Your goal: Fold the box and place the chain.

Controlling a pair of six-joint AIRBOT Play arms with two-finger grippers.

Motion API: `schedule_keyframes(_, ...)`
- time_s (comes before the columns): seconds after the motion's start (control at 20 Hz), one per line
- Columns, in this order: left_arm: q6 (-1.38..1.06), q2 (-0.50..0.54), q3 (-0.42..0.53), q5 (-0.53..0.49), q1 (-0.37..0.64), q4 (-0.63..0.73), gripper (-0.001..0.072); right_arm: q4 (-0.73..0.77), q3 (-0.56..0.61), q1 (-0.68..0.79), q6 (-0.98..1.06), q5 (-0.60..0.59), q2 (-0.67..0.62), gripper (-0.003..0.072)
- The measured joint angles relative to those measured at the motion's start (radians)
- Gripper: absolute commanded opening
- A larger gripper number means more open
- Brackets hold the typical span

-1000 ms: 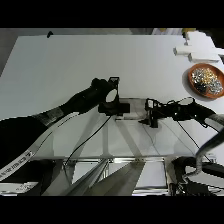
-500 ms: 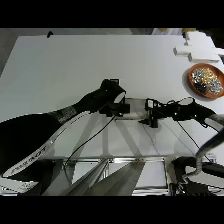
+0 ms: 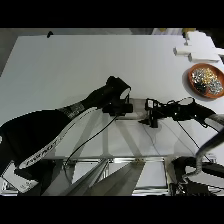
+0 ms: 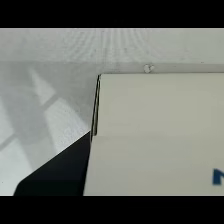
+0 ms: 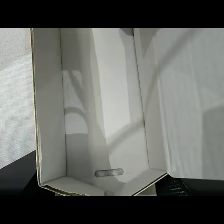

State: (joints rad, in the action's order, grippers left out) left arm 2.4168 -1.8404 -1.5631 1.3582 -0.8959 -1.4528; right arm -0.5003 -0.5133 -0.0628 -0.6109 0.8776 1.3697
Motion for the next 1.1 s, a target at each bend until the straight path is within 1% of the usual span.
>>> schedule_keyframes(0.15, -0.008, -0.013, -0.007, 0.020, 0.003, 0.005, 0.0195, 0.000, 0.000, 0.000, 0.000, 0.000, 0.000, 0.0458)
schedule_keyframes(0.2, -0.008, -0.018, -0.009, 0.024, 0.004, 0.003, 0.0137, 0.000, 0.000, 0.000, 0.000, 0.000, 0.000, 0.0458)
schedule_keyframes(0.25, -0.009, -0.023, -0.010, 0.024, 0.004, 0.002, 0.0119, 0.000, 0.000, 0.000, 0.000, 0.000, 0.000, 0.0458)
schedule_keyframes(0.3, -0.012, -0.026, -0.011, 0.026, 0.004, 0.001, 0.0118, 0.000, 0.000, 0.000, 0.000, 0.000, 0.000, 0.0458)
schedule_keyframes(0.4, -0.012, -0.033, -0.011, 0.030, 0.005, -0.002, 0.0028, 0.000, 0.000, 0.000, 0.000, 0.000, 0.000, 0.0458)
schedule_keyframes(0.45, -0.012, -0.036, -0.012, 0.034, 0.005, -0.003, 0.0003, 0.000, 0.000, 0.000, 0.000, 0.000, 0.000, 0.0458)
schedule_keyframes(0.6, -0.012, -0.040, -0.013, 0.035, 0.004, -0.003, 0.0002, 0.000, 0.000, 0.000, 0.000, 0.000, 0.000, 0.0458)
schedule_keyframes(0.7, -0.012, -0.042, -0.013, 0.035, 0.004, -0.004, 0.0017, 0.000, 0.000, 0.000, 0.000, 0.000, 0.000, 0.0458)
schedule_keyframes(0.75, -0.012, -0.043, -0.013, 0.035, 0.004, -0.004, 0.0087, 0.000, 0.000, 0.000, 0.000, 0.000, 0.000, 0.0458)
schedule_keyframes(0.8, -0.012, -0.045, -0.011, 0.025, 0.004, -0.010, 0.0178, 0.000, 0.000, 0.000, 0.000, 0.000, 0.000, 0.0458)
schedule_keyframes(0.85, -0.014, -0.045, -0.010, 0.029, 0.005, -0.014, 0.0210, 0.000, 0.000, 0.000, 0.000, 0.000, 0.000, 0.0458)
schedule_keyframes(1.1, -0.032, -0.014, -0.012, 0.040, 0.019, 0.000, 0.0209, 0.000, 0.000, 0.000, 0.000, 0.000, 0.000, 0.0458)
